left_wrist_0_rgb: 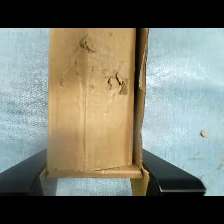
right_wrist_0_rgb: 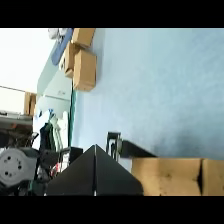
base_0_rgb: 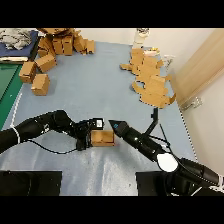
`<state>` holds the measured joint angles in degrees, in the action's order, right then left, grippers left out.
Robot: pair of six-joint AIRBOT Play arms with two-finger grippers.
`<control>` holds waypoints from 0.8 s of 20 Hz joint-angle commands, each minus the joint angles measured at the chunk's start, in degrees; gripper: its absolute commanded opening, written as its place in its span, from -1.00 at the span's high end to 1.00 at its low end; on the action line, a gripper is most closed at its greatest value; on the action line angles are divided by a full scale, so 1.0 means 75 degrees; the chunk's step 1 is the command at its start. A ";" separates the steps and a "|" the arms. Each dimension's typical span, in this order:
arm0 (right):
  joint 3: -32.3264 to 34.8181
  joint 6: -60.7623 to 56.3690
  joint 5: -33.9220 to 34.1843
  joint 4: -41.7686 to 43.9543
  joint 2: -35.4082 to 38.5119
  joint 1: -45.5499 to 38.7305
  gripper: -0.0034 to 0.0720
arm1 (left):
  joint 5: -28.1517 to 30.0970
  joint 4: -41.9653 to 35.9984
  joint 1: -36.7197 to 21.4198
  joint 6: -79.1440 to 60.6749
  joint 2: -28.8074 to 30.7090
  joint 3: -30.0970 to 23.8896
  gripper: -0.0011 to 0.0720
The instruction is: Fold the box.
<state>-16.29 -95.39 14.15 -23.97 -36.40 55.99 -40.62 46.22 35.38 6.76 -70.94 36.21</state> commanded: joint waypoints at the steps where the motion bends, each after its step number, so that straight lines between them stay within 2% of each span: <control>1: 0.0000 0.1918 -0.0012 0.1518 0.0341 -0.0472 0.90 | 0.0303 0.0061 -0.0015 0.1064 0.0015 0.0026 -0.64; 5: 0.0000 0.2124 0.0012 0.1518 0.0338 -0.0469 0.90 | 0.0335 0.0970 -0.0017 0.3488 0.0079 0.0498 -0.64; 7: 0.0000 0.2197 0.0012 0.1515 0.0338 -0.0469 0.90 | 0.0344 0.2090 -0.0099 0.4998 0.0076 0.1032 -0.64; 9: 0.0000 0.2279 0.0009 0.1513 0.0338 -0.0469 0.90 | 0.0347 0.3293 -0.0495 0.6359 0.0076 0.1664 -0.64; 11: 0.0000 0.2454 0.0012 0.1515 0.0338 -0.0469 0.90 | 0.0364 0.3838 -0.1209 0.6927 -0.0006 0.2279 -0.64; 13: 0.0000 0.2471 0.0015 0.1513 0.0338 -0.0469 0.90 | 0.0361 0.3838 -0.2145 0.7163 -0.0318 0.2865 -0.64; 16: 0.0000 0.2474 0.0044 0.1515 0.0338 -0.0469 0.90 | 0.0245 0.3835 -0.3488 0.7778 -0.1250 0.3687 -0.64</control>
<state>-16.27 -77.47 14.28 -12.73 -33.93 52.49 -38.17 72.51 17.43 58.46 -75.59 58.22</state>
